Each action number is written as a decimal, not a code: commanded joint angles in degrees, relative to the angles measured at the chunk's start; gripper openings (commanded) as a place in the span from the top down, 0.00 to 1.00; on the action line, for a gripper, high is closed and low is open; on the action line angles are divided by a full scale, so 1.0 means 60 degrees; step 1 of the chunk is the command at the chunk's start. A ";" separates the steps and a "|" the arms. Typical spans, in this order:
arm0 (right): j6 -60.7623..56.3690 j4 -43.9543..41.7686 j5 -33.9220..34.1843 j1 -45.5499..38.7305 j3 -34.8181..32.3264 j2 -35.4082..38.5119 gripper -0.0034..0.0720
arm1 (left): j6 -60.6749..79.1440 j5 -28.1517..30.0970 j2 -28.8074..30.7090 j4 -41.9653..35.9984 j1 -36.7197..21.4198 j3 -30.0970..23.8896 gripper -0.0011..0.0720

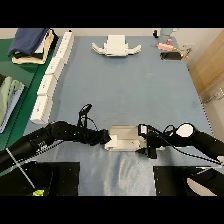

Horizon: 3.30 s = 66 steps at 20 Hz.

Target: Fold the box.

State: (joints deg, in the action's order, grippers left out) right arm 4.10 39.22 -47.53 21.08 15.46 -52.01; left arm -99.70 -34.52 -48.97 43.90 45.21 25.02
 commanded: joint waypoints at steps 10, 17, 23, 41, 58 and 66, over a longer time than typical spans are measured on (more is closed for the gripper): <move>-0.0004 0.0000 0.0000 -0.0004 0.0007 0.0007 0.19 | -0.4601 -0.1067 -0.1891 0.3730 0.1945 0.2138 0.50; -0.0004 0.0000 0.0000 -0.0004 0.0007 0.0007 0.19 | -0.7100 -0.3220 -0.3089 0.6353 0.2732 0.3712 0.50; -0.0004 0.0000 0.0000 -0.0004 0.0007 0.0011 0.19 | -0.7140 -0.4036 -0.4357 0.6477 0.3122 0.4688 0.50; -0.0004 0.0000 0.0000 -0.0004 0.0007 0.0007 0.19 | -0.7777 -0.4492 -0.5209 0.6586 0.3126 0.5246 0.96; -0.0004 0.0000 0.0000 -0.0004 0.0007 0.0007 0.19 | -0.6269 -0.8488 -0.1643 0.7100 0.2153 0.5581 0.97; -0.0004 0.0000 0.0000 -0.0004 0.0007 0.0011 0.19 | -0.2186 -0.6783 -0.1479 0.7530 0.2014 0.5537 0.97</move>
State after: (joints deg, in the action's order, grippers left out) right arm 4.10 39.22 -47.53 21.08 15.46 -52.01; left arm -125.71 -77.45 -58.54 88.66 58.06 58.39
